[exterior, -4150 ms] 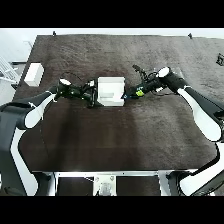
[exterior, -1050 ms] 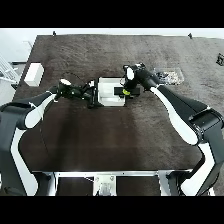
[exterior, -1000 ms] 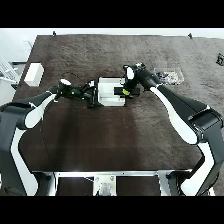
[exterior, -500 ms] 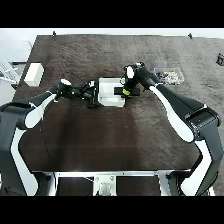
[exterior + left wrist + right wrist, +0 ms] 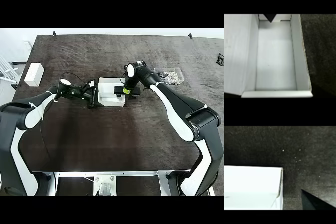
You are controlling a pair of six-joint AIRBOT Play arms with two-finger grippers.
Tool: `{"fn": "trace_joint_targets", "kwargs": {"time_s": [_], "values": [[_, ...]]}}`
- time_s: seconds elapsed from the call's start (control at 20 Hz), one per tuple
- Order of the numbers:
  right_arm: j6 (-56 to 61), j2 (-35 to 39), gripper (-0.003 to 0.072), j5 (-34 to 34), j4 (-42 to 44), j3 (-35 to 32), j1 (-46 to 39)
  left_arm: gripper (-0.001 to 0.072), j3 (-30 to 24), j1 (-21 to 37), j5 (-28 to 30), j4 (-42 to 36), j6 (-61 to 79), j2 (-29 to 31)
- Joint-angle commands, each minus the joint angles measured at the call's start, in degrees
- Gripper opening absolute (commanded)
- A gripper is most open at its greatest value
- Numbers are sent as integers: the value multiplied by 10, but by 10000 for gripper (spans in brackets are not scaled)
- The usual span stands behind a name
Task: Fold the box and place the chain.
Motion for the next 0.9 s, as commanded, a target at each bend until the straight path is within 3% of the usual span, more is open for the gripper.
{"fn": "trace_joint_targets", "kwargs": {"time_s": [0.0,0.3,0.4,0.55,0.7,0.8,0.85], "values": [[-16,6,598,41,1,21,-4,354,0,0,0,0,0,0],[-132,79,598,39,-2,49,-5,354,0,0,0,0,0,0],[-179,118,597,32,-42,50,-15,354,0,0,0,0,0,0],[-180,152,573,26,-136,50,-66,354,0,0,0,0,0,0],[-181,143,557,-24,-122,42,-162,354,0,0,0,0,0,0],[-215,121,344,-50,-60,42,-228,354,0,0,0,0,0,0],[-236,108,346,-61,-25,42,-255,354,0,0,0,0,0,0]]}}
